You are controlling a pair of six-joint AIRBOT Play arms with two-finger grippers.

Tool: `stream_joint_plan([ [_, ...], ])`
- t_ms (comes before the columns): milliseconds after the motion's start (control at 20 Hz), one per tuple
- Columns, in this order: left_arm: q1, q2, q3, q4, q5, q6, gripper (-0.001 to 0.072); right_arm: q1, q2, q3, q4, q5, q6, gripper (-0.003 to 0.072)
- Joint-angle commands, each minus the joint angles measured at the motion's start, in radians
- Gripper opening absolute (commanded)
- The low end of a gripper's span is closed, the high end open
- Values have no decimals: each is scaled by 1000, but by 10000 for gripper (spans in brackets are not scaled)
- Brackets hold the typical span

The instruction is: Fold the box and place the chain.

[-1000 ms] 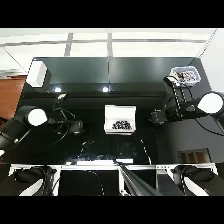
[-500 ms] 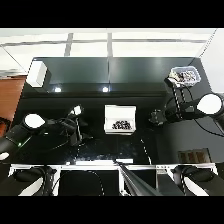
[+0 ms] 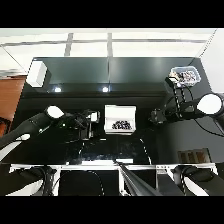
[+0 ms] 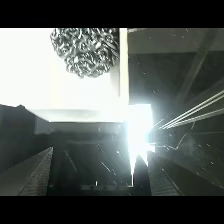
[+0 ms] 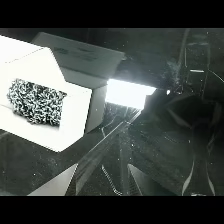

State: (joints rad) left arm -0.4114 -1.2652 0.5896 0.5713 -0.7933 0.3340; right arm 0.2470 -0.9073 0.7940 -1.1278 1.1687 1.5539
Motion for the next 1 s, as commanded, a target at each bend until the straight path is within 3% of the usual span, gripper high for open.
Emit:
stream_joint_plan([
  [0, -9, -54, 34, -50, 16, 6, 713, 0, 0, 0, 20, -3, 3, 365],
  [400, -54, -72, 55, -119, 36, 11, 712, 0, 0, 0, 23, -42, 3, 365],
  [950, -76, -106, 95, -96, 60, -56, 711, 0, 0, -2, 35, -81, 2, 365],
])
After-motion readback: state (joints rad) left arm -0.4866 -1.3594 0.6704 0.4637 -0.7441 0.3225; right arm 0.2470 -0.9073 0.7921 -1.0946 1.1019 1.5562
